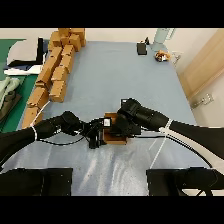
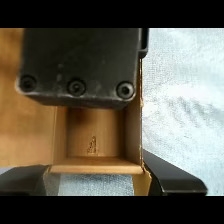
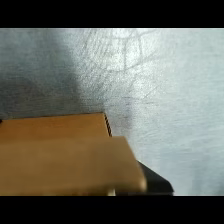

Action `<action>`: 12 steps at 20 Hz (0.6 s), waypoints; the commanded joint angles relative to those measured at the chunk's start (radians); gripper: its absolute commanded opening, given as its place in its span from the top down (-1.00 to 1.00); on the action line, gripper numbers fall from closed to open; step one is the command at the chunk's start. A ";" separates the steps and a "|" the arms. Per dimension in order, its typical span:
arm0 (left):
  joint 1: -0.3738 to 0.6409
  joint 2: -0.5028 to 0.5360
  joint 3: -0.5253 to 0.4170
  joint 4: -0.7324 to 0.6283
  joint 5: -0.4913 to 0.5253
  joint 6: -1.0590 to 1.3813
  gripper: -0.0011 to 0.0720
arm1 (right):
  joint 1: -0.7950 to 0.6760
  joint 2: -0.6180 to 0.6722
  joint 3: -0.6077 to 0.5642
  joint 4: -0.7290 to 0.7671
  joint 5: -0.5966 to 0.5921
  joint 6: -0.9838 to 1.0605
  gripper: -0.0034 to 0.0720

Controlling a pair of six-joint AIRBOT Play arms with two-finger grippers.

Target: Fold the box.

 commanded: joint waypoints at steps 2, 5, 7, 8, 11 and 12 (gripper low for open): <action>0.000 0.000 0.000 0.000 0.000 0.000 -0.47 | 0.001 0.000 0.008 0.007 -0.021 -0.003 0.13; 0.000 0.000 0.000 0.000 0.000 0.000 -0.47 | 0.001 0.000 0.013 0.014 -0.027 -0.003 0.13; 0.000 0.000 0.000 0.000 0.000 0.000 -0.47 | 0.000 0.000 0.012 0.014 -0.028 -0.003 0.13; 0.000 0.000 0.000 0.000 0.000 0.000 -0.47 | 0.000 -0.001 0.012 0.014 -0.028 -0.003 0.13; 0.000 0.000 0.000 0.000 0.000 0.000 -0.47 | 0.000 -0.002 0.011 0.012 -0.027 -0.003 0.13; 0.000 0.000 0.000 0.000 0.000 0.000 -0.47 | 0.000 -0.001 0.012 0.013 -0.028 -0.003 0.13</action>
